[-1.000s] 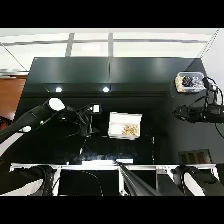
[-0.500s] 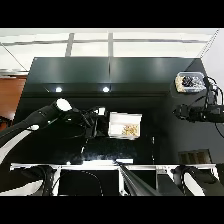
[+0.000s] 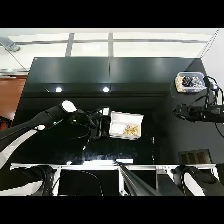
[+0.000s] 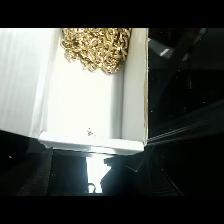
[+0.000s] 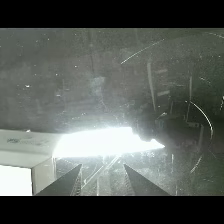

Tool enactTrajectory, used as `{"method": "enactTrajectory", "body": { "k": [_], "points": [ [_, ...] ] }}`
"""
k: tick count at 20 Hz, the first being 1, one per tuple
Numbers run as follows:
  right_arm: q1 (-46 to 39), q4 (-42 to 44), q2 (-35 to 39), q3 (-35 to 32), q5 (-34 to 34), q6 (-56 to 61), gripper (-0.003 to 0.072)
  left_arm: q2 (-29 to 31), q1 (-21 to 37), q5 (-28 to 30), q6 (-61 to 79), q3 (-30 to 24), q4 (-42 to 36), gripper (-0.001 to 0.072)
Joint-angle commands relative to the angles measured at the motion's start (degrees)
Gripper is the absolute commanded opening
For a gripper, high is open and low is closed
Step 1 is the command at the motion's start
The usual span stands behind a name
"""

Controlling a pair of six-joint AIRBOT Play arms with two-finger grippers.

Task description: Fold the box and place the chain.

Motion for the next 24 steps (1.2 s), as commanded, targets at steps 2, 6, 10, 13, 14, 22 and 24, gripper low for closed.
{"method": "enactTrajectory", "body": {
  "k": [2,6,10,13,14,22,24],
  "points": [
    [0.0,0.0,0.0,0.0,0.0,0.0,0.0317,-0.1,-0.2,1.4,0.0,0.7,0.2,0.0705],
    [0.0,0.0,0.0,0.0,-0.1,0.0,0.0318,-0.8,-0.4,0.3,-0.1,3.2,1.9,0.0702],
    [0.0,0.0,0.0,0.0,-0.2,0.0,0.0317,-1.2,-1.5,-0.2,-0.1,3.7,1.9,0.0702],
    [0.0,0.0,0.0,0.0,-0.2,0.0,0.0317,-2.0,-1.8,-0.5,-0.1,3.7,1.9,0.0701],
    [0.0,0.0,0.0,0.0,-0.2,0.0,0.0317,-2.3,-1.8,-0.5,-0.1,3.7,2.0,0.0695],
    [1.4,0.3,0.0,0.0,-0.3,0.0,0.0318,-2.4,-2.1,-0.4,0.2,3.7,2.4,0.0461],
    [4.3,4.4,-0.3,0.0,-1.2,-0.6,0.0317,-2.4,-2.1,-0.4,0.2,3.7,2.4,0.0461]
  ]
}}
